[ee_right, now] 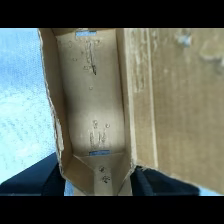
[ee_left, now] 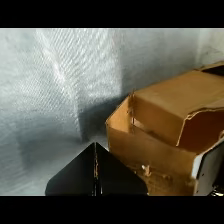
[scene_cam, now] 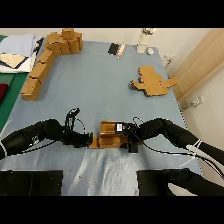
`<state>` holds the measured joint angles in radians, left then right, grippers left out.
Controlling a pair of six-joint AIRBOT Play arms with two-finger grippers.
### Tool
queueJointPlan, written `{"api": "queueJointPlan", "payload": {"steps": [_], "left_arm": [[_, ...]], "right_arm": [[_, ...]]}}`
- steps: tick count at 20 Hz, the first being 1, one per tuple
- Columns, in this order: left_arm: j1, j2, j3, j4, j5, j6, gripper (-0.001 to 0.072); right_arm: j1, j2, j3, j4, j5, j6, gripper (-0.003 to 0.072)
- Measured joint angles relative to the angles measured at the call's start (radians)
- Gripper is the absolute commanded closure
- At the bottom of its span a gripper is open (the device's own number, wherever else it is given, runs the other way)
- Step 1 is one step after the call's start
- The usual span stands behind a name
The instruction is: Fold the box.
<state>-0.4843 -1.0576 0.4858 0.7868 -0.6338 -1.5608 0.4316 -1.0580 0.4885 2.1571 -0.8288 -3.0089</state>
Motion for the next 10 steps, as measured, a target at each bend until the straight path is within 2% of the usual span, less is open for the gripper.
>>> {"api": "queueJointPlan", "payload": {"steps": [8, 9, 10], "left_arm": [[-0.014, 0.0, 0.046, -0.009, -0.019, 0.006, 0.0694], [-0.014, 0.0, 0.05, -0.009, -0.026, 0.007, 0.0557], [-0.014, 0.0, 0.053, -0.008, -0.029, 0.01, 0.0332]], "right_arm": [[0.0, 0.0, 0.0, 0.0, 0.0, 0.0, 0.021], [0.0, 0.0, 0.0, 0.0, 0.0, 0.0, 0.021], [0.0, 0.0, 0.0, 0.0, 0.0, 0.0, 0.021]]}}
